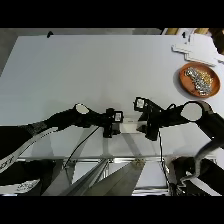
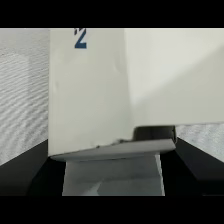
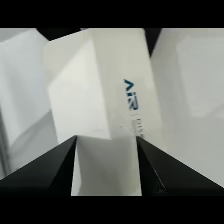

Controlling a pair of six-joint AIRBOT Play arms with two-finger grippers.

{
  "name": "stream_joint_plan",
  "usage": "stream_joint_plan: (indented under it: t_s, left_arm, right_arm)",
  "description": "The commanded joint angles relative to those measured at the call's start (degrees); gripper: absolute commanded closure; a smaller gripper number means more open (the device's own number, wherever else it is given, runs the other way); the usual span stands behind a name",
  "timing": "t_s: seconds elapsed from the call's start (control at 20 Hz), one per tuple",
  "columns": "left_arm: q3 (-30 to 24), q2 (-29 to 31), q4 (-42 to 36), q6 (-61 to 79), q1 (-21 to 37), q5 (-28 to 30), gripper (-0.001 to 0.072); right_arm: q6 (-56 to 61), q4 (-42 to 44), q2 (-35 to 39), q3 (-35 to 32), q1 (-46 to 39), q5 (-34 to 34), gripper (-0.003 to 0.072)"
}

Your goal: Fold the box and place the chain.

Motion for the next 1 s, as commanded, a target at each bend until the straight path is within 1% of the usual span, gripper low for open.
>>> stream_joint_plan:
  t_s: [0.0,0.05,0.1,0.15,0.2,0.25,0.35,0.45,0.55,0.8,0.95]
  left_arm:
    - [0.0,-0.02,0.02,0.02,-0.02,0.0,0.0435]
    - [0.0,-0.02,0.0,0.02,-0.02,0.0,0.0435]
    - [0.0,-0.02,0.02,0.02,-0.02,0.0,0.0435]
    - [0.0,-0.02,0.0,0.02,-0.02,0.0,0.0435]
    - [0.0,-0.02,0.02,0.02,-0.02,0.0,0.0435]
    - [0.0,-0.02,0.02,0.02,-0.02,0.0,0.0435]
    - [0.0,-0.02,0.02,0.02,-0.02,0.0,0.0435]
    - [0.0,-0.02,0.0,0.02,-0.02,0.0,0.0435]
    - [0.0,-0.02,0.02,0.02,-0.02,0.0,0.0435]
    - [0.0,-0.02,0.02,0.02,-0.02,0.0,0.0435]
    - [0.0,-0.02,0.0,0.02,-0.02,0.0,0.0435]
  right_arm:
    - [-0.2,-3.21,0.22,-0.2,0.42,-3.87,0.0286]
    - [-0.2,-3.43,0.22,-0.2,0.42,-3.98,0.0309]
    - [-0.2,-3.65,0.22,-0.2,0.42,-3.98,0.0374]
    - [-0.22,-3.82,0.22,-0.2,0.42,-3.96,0.042]
    - [-0.22,-3.82,0.22,-0.2,0.42,-3.96,0.0421]
    - [-0.22,-3.82,0.22,-0.2,0.42,-3.96,0.0444]
    - [-0.24,-3.82,0.22,-0.2,0.42,-3.96,0.0519]
    - [-0.22,-3.8,0.22,-0.2,0.42,-3.96,0.0536]
    - [-0.22,-3.8,0.22,-0.26,0.42,-3.98,0.059]
    - [-0.22,-3.54,0.22,-3.15,0.42,-6.62,0.0585]
    - [-0.2,-3.34,0.2,-3.41,0.42,-8.39,0.0584]
